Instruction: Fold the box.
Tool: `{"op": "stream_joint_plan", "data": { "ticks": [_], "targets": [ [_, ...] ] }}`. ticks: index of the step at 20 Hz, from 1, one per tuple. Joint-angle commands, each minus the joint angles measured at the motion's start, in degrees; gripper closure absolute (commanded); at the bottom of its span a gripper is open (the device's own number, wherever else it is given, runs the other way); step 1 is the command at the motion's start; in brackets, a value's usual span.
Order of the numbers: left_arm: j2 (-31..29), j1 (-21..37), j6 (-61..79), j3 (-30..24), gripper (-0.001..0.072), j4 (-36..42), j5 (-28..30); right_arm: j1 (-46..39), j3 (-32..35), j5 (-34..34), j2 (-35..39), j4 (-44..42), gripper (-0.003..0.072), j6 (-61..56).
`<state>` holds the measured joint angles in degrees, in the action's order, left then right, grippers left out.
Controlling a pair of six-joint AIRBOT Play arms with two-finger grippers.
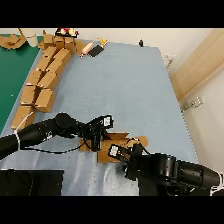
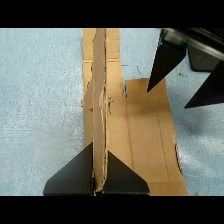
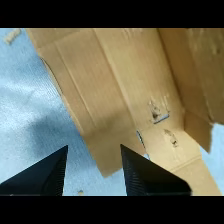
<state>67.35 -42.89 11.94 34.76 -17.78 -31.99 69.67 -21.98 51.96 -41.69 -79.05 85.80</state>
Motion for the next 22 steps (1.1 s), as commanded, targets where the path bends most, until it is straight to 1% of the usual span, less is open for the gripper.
{"op": "stream_joint_plan", "data": {
  "ticks": [1, 4, 7, 11, 20, 21, 22],
  "targets": [
    [-0.04, 0.07, 0.02, 0.04, 0.0698, -0.02, 0.04, 0.07, 0.02, -3.17, -3.80, 0.81, 0.0177, 0.81],
    [-0.04, 0.07, 0.02, 0.04, 0.0698, -0.02, 0.02, 0.04, -0.46, -3.91, -6.25, 4.52, 0.0177, 0.68],
    [-0.04, 0.07, 0.02, 0.04, 0.0698, -0.02, 0.04, 0.02, -1.97, -3.85, -5.88, 7.48, 0.0177, -1.55],
    [-0.04, 0.07, 0.02, 0.04, 0.0698, -0.02, 0.02, 0.02, -3.43, -3.87, -5.31, 8.48, 0.0177, -1.86],
    [-0.04, 0.07, 0.02, 0.04, 0.0698, -0.02, 0.04, -0.07, -3.56, -3.85, -5.07, 9.40, 0.0173, -1.88],
    [-0.04, 0.07, 0.02, 0.04, 0.0698, -0.02, 0.02, -0.07, -3.67, -3.98, -5.07, 9.25, 0.0108, -1.86],
    [-0.04, 0.07, 0.02, 0.04, 0.0698, -0.02, 0.02, -0.07, -3.76, -3.91, -5.07, 9.25, -0.0028, -1.86]
  ]
}}
